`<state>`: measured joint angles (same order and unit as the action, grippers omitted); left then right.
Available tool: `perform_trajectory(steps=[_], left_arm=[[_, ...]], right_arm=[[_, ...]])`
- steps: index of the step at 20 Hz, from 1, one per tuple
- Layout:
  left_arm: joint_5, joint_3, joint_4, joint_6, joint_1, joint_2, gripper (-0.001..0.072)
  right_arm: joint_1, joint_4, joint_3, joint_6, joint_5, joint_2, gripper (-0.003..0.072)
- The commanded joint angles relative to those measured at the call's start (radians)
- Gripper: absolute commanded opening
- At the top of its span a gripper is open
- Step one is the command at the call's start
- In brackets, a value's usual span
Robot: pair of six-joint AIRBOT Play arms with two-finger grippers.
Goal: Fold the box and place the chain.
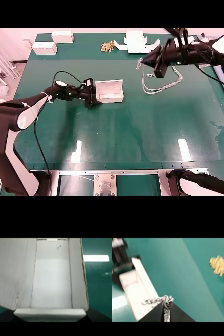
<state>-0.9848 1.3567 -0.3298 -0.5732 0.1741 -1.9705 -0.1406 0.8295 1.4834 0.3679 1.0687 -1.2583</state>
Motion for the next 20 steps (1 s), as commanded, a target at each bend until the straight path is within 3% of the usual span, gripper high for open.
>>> perform_trajectory(steps=[1,4,7,20], left_arm=[[0.001,0.000,0.000,0.000,-0.001,0.001,0.0625],[0.000,0.000,0.000,0.000,-0.001,0.001,0.0625],[0.001,0.000,0.000,0.000,-0.001,0.001,0.0625],[0.000,0.000,0.000,0.000,-0.001,0.001,0.0625]], right_arm=[[-0.138,0.001,0.055,0.074,-0.136,0.047,0.0001],[-0.230,0.001,0.075,0.074,-0.258,0.046,0.0000],[-0.286,-0.003,0.075,0.125,-0.309,0.021,0.0000],[-0.308,0.001,0.014,0.179,-0.290,-0.197,0.0001]])
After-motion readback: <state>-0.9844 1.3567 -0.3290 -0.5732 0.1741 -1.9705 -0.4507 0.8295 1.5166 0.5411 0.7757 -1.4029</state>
